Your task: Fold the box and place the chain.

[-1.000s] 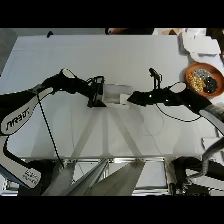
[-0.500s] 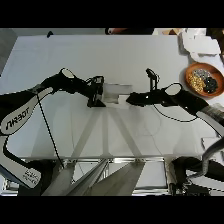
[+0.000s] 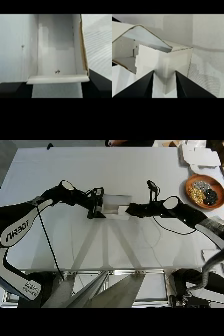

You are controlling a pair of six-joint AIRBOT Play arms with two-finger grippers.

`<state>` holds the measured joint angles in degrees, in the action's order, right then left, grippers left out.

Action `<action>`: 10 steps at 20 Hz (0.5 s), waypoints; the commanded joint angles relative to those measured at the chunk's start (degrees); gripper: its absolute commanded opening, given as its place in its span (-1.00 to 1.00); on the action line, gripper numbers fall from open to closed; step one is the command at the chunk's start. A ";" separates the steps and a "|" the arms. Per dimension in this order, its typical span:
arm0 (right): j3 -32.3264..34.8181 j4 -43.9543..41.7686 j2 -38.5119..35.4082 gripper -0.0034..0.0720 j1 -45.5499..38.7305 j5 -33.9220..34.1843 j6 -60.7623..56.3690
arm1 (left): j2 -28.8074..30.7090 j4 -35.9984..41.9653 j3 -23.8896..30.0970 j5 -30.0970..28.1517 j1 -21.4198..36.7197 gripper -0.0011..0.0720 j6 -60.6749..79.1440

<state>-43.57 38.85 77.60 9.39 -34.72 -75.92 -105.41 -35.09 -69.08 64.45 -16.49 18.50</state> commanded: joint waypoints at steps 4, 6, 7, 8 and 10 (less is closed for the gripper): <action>0.02 -0.09 0.02 -0.14 0.07 1.40 -1.33 | -0.04 -0.15 0.02 0.31 -0.04 -0.26 0.20; 0.02 -0.09 0.02 -0.14 0.07 1.55 -4.94 | -0.04 -0.13 0.02 0.31 -0.04 -0.26 0.20; 0.02 -0.11 0.02 -0.14 0.07 1.55 -5.27 | -0.04 -0.13 0.04 0.31 -0.04 -0.26 0.20; 0.02 -0.07 0.02 -0.14 0.07 1.51 -5.20 | -0.04 -0.17 0.04 0.31 -0.04 -0.26 0.20; 0.02 -0.04 -0.04 -0.13 0.07 1.22 -5.03 | -0.04 -0.11 0.04 0.31 -0.04 -0.26 0.20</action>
<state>-43.55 39.07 77.67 9.41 -33.19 -79.88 -105.41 -35.18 -69.06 64.62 -16.51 18.76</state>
